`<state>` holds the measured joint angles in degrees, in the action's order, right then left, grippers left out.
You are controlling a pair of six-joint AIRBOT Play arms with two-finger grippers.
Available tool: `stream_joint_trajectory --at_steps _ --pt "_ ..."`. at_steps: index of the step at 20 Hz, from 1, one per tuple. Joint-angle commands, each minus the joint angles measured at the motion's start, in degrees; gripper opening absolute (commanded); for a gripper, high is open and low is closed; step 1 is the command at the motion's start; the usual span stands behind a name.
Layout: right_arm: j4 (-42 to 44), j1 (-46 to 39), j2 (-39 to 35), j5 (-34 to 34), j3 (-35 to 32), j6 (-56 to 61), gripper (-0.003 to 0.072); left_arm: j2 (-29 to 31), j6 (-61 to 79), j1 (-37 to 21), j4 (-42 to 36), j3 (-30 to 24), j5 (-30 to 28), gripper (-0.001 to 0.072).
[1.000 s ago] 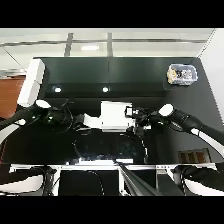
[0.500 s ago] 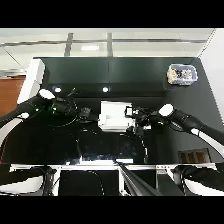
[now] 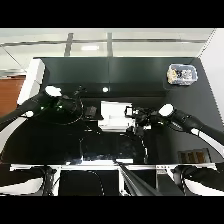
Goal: Fold the box and place the chain.
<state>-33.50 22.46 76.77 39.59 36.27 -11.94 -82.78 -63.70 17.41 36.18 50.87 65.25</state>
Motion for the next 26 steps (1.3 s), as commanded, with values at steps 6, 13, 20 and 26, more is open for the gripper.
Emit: stream_joint_trajectory --at_steps 6,13,20,26 --pt "0.0 0.0 0.0 0.0 0.0 0.0 0.0128 0.0 -22.1 9.0 17.5 9.1 -3.2 0.0483" --pt "0.0 0.0 0.0 0.0 0.0 0.0 0.0128 -0.1 -28.3 11.3 23.4 9.7 -3.6 0.0369" --pt "0.0 0.0 0.0 0.0 0.0 0.0 0.0128 -0.1 -33.7 14.1 30.5 9.7 -5.1 0.0369" --pt "0.0 0.0 0.0 0.0 0.0 0.0 0.0128 -1.5 -35.8 14.8 31.8 9.7 -4.9 0.0359"
